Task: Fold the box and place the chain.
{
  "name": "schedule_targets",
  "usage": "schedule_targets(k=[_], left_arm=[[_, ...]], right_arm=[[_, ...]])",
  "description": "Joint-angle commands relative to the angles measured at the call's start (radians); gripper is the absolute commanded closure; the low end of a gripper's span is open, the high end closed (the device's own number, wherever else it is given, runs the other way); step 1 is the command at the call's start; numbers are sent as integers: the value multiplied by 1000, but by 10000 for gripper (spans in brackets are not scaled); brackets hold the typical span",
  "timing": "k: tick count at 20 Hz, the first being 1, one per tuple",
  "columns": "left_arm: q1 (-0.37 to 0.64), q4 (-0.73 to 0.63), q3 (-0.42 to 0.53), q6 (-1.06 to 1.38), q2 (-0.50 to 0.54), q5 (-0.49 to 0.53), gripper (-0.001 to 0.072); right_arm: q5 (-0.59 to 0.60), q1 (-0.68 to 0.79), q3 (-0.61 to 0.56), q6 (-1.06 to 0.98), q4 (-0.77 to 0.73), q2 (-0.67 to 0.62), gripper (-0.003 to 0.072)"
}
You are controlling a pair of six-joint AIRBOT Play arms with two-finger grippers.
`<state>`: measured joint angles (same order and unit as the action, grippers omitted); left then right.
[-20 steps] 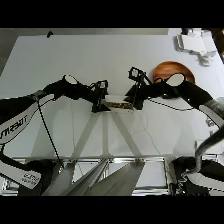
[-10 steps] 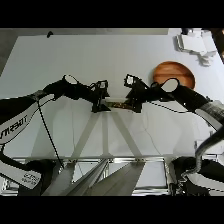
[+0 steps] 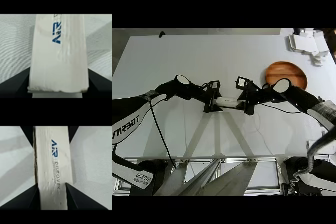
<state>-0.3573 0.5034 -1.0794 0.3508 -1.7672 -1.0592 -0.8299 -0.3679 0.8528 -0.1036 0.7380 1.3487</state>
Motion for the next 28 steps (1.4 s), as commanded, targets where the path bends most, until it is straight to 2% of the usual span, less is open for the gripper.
schedule_targets(k=[1, 8, 10, 16, 20, 23, 25, 27, 28], left_arm=[[0, 0, -1, 0, 0, 0, 452], [0, 0, -1, 0, 0, 0, 452], [0, 0, -1, 0, 0, 1, 452], [0, 0, -1, 0, 0, 0, 452], [0, 0, -1, 0, 0, 1, 452], [0, 0, -1, 0, 0, 0, 452], [0, 0, -1, 0, 0, 1, 452], [0, 0, -1, 0, 0, 0, 452], [0, 0, -1, 0, 0, 1, 452]], right_arm=[[64, -1, -4, -4, 26, 0, 347], [53, -1, -64, -4, 28, 0, 337], [43, -1, -64, -3, 26, 0, 204], [10, 0, -64, -3, 14, -28, 201], [7, 0, -64, -4, -100, -107, 215], [-4, 0, -64, -5, -311, -123, 265], [-5, 0, -64, -4, -394, -114, 355], [-8, 0, -64, -5, -441, -92, 468], [-22, 0, -64, -5, -463, -72, 594]])
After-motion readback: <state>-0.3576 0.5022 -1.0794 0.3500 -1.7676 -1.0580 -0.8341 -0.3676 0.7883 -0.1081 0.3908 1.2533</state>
